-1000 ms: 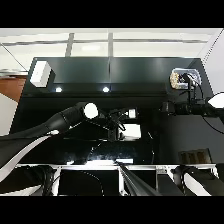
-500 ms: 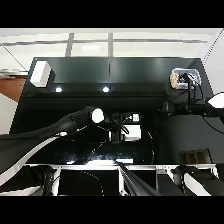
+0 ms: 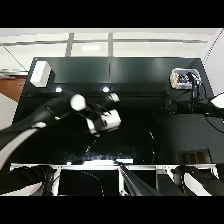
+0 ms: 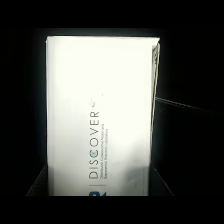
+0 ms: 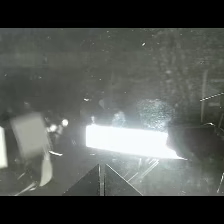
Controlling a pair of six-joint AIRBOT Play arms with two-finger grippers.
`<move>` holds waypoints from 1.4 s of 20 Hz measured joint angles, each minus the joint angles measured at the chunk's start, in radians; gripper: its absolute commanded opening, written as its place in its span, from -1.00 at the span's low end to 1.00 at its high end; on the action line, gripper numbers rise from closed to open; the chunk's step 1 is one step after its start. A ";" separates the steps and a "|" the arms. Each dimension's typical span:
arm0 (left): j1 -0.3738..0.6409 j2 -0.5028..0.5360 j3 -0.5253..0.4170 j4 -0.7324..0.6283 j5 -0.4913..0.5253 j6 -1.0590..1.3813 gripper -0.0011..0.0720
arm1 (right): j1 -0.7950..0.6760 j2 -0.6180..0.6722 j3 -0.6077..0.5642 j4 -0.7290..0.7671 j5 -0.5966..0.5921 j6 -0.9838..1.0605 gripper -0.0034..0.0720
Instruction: Fold the box and place the chain.
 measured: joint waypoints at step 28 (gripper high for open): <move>1.117 0.198 -0.184 -0.089 0.160 -0.019 0.02 | -0.008 0.000 0.000 0.010 -0.018 0.016 -0.79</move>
